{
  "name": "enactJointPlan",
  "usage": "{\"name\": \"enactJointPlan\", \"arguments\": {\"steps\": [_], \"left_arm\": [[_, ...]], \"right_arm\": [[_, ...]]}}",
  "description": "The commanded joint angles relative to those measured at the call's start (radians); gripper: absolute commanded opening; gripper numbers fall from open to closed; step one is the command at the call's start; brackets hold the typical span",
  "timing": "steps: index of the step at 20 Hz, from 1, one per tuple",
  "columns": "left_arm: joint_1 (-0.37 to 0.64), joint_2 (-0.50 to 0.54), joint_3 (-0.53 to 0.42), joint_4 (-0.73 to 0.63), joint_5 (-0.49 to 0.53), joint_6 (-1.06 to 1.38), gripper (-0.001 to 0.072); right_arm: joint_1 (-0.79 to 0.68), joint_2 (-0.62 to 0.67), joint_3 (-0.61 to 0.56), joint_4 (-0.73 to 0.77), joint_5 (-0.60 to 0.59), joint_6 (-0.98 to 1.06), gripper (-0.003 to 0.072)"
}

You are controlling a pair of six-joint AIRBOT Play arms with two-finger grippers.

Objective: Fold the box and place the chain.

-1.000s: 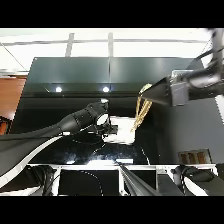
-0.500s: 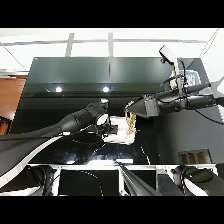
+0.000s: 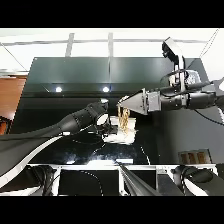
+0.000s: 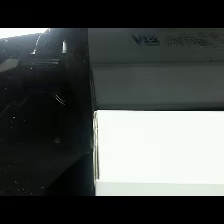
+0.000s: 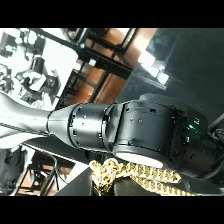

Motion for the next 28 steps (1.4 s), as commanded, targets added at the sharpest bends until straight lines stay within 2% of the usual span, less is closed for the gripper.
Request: {"name": "enactJointPlan", "arguments": {"steps": [1, 3, 6, 10, 15, 19, 20, 21, 22, 25, 26, 28], "left_arm": [[0.001, 0.0, 0.0, 0.0, 0.0, 0.0, 0.0031], [0.001, 0.0, 0.0, 0.0, 0.0, 0.0, 0.0031], [0.001, 0.0, 0.0, 0.0, 0.001, 0.0, 0.0031], [0.001, 0.0, 0.0, 0.0, 0.0, 0.0, 0.0031], [0.001, 0.0, 0.0, 0.0, 0.0, 0.0, 0.0031], [0.001, 0.0, 0.0, 0.0, 0.0, 0.0, 0.0031], [0.001, 0.0, 0.0, 0.0, 0.0, 0.0, 0.0031], [0.001, 0.0, 0.0, 0.0, 0.0, 0.0, 0.0031], [0.001, 0.0, 0.0, 0.0, 0.0, 0.0, 0.0031], [0.001, 0.0, 0.0, 0.0, 0.0, 0.0, 0.0031], [0.001, 0.0, 0.0, 0.0, 0.0, 0.0, 0.0031], [0.001, 0.0, 0.0, 0.0, 0.0, 0.0, 0.0031]], "right_arm": [[-0.002, 0.0, -0.002, -0.149, -0.008, 0.052, 0.0005], [-0.002, 0.0, -0.002, -0.291, -0.006, 0.128, 0.0005], [-0.001, 0.0, -0.007, -0.412, 0.028, 0.174, 0.0005], [0.009, -0.001, -0.111, -0.421, 0.018, 0.178, 0.0005], [0.091, -0.016, -0.264, -0.478, -0.145, 0.179, 0.0007], [0.091, -0.055, -0.307, -0.473, -0.184, 0.181, 0.0016], [0.09, -0.056, -0.306, -0.474, -0.188, 0.181, 0.0146], [0.085, -0.056, -0.304, -0.475, -0.183, 0.18, 0.0413], [0.068, -0.055, -0.295, -0.481, -0.154, 0.179, 0.0466], [-0.049, -0.029, -0.262, -0.566, 0.013, 0.13, 0.0466], [-0.086, -0.001, -0.269, -0.64, 0.03, 0.083, 0.0466], [-0.114, 0.043, -0.32, -0.829, -0.026, 0.023, 0.0467]]}}
